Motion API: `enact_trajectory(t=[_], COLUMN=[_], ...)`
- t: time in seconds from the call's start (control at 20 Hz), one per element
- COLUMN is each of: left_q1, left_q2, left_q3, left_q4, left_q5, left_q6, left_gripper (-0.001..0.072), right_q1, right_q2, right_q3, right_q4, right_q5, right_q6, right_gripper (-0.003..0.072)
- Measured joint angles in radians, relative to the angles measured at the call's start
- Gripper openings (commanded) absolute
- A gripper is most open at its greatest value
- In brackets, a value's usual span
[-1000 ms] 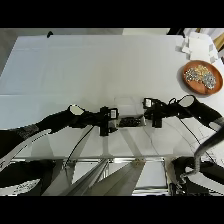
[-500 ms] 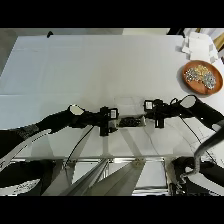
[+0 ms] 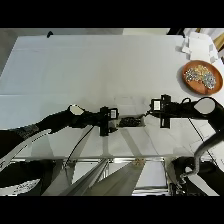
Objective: Fold the box and place the chain.
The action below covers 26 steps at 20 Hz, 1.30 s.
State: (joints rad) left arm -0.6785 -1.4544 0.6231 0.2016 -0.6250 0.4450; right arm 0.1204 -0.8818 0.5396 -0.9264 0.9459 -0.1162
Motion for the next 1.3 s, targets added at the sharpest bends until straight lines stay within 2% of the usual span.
enact_trajectory(t=[0.15, 0.35, 0.55, 0.8, 1.0, 1.15, 1.3], left_q1=[0.000, 0.000, 0.000, 0.000, 0.000, 0.000, 0.000], left_q2=[0.000, 0.000, 0.000, 0.000, 0.000, 0.000, 0.000], left_q3=[0.000, 0.000, 0.000, 0.000, 0.000, 0.000, 0.000], left_q4=[0.000, 0.000, 0.000, 0.000, 0.000, 0.000, 0.000], left_q5=[0.000, 0.000, 0.000, 0.000, 0.000, 0.000, 0.000], left_q6=[0.000, 0.000, 0.000, 0.000, 0.000, 0.000, 0.000], left_gripper=[0.0250, 0.0250, 0.0250, 0.0250, 0.0250, 0.0250, 0.0250], right_q1=[0.001, 0.034, 0.141, 0.254, 0.280, 0.286, 0.288], right_q2=[0.046, 0.065, 0.040, -0.051, -0.089, -0.113, -0.125], right_q3=[0.000, 0.000, 0.000, 0.000, 0.000, 0.000, 0.000], right_q4=[0.060, 0.235, 0.330, 0.368, 0.380, 0.381, 0.381], right_q5=[0.046, 0.071, 0.021, -0.125, -0.179, -0.200, -0.209], right_q6=[0.021, 0.037, 0.039, 0.082, 0.113, 0.121, 0.125], right_gripper=[0.0007, 0.0008, 0.0008, 0.0008, 0.0010, 0.0102, 0.0104])
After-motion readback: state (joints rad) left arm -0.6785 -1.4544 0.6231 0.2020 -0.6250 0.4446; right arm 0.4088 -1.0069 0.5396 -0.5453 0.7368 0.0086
